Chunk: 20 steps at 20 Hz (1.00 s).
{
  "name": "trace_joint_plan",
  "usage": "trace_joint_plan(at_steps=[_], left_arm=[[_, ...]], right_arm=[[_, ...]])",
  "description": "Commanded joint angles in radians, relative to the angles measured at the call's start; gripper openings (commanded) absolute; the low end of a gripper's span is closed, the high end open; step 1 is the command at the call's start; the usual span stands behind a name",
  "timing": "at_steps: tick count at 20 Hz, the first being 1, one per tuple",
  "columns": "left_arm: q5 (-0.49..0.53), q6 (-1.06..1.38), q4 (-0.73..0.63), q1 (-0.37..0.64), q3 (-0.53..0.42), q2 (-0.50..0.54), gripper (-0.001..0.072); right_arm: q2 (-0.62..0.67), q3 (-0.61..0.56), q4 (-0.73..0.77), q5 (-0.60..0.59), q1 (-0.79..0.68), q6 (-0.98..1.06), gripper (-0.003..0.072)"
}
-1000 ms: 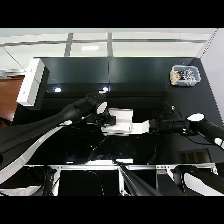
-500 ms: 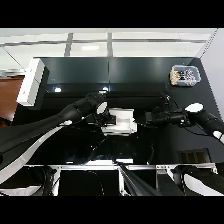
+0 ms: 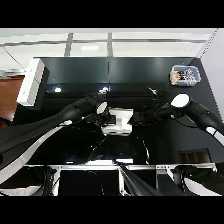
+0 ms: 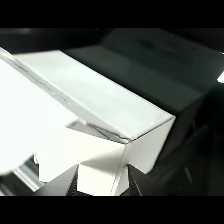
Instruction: Fold the box and place the chain.
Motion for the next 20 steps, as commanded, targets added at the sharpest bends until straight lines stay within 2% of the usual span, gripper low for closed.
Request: trace_joint_plan(at_steps=[1, 8, 9, 13, 14, 20], left_arm=[[0.004, -0.001, 0.000, 0.000, 0.001, -0.001, 0.0023], [0.007, -0.001, 0.000, 0.000, 0.001, -0.001, 0.0023], [0.007, -0.001, 0.000, 0.000, 0.001, -0.001, 0.0023], [0.006, 0.000, 0.000, 0.000, 0.001, -0.001, 0.0023], [0.006, 0.000, 0.000, 0.000, 0.001, -0.001, 0.0023], [0.006, 0.000, 0.000, 0.000, 0.001, -0.001, 0.0023]], right_arm=[[0.000, 0.034, -0.159, -0.020, 0.055, 0.143, 0.0332], [-0.005, 0.039, -0.254, -0.058, 0.110, 0.263, 0.0330], [-0.017, 0.048, -0.271, -0.060, 0.121, 0.291, 0.0292], [-0.093, 0.135, -0.388, -0.041, 0.198, 0.430, 0.0283], [-0.114, 0.161, -0.426, -0.022, 0.221, 0.478, 0.0177], [-0.192, 0.261, -0.615, 0.055, 0.312, 0.694, 0.0186]])
